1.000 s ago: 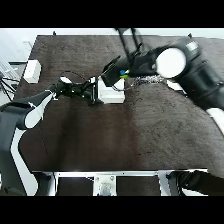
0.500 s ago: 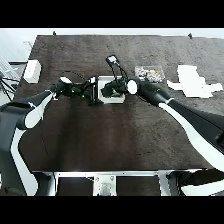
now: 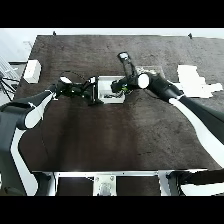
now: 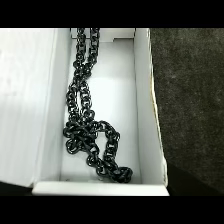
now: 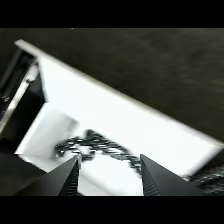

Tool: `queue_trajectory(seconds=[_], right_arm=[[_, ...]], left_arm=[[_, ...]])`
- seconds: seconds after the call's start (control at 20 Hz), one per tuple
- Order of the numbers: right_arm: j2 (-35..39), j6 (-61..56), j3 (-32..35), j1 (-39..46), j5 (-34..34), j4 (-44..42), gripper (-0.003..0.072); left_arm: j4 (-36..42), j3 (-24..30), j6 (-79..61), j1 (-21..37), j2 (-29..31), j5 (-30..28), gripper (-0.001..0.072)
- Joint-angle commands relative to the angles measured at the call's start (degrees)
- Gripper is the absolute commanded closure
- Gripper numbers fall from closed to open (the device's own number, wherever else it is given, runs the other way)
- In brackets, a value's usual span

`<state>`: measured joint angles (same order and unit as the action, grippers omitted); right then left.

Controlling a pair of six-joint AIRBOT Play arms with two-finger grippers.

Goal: Fold the box and place the chain.

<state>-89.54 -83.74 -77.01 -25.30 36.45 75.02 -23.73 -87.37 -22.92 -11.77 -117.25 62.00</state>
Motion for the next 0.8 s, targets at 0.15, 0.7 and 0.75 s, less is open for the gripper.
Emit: queue_trajectory(seconds=[0.15,0.7,0.75], right_arm=[[0.8,-5.9,3.1,12.7,0.0,1.0,0.0172],[-12.2,-7.5,-0.3,17.6,-8.6,-9.4,0.0157],[-13.1,-6.5,-1.4,17.6,-8.6,-10.3,0.0157]], left_arm=[[0.0,0.0,0.0,0.0,0.0,0.0,0.0359],[0.0,0.0,0.0,0.0,0.0,0.0,0.0359],[0.0,0.0,0.0,0.0,0.0,0.0,0.0359]])
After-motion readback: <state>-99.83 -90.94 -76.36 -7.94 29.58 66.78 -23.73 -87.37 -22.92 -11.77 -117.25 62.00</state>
